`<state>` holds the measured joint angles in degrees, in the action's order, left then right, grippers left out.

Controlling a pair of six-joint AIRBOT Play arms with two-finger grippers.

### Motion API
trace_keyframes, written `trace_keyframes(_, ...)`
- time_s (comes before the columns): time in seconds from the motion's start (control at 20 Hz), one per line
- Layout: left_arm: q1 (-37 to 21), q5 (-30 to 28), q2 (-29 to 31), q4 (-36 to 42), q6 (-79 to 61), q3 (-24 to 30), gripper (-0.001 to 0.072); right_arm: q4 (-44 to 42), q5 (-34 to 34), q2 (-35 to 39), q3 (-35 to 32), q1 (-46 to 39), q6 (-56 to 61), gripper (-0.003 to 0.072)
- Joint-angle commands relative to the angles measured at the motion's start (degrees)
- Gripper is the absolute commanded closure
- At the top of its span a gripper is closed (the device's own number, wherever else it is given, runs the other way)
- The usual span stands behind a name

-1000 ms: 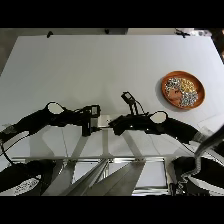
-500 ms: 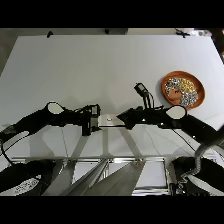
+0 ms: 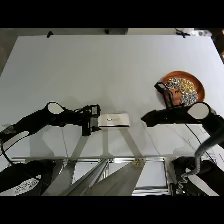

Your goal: Fold the box and place the chain.

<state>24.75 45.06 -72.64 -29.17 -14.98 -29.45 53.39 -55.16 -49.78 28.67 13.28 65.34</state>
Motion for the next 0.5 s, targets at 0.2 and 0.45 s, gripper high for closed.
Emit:
trace_keyframes(0.2,0.0,1.7,0.0,0.4,0.0,0.0,0.0623,30.1,-22.1,10.5,0.0,-2.4,19.1,0.0676)
trace_keyframes(0.45,-1.8,0.4,3.7,4.3,8.3,0.0,0.0707,26.1,-19.8,10.5,0.0,-2.4,21.8,0.0676)
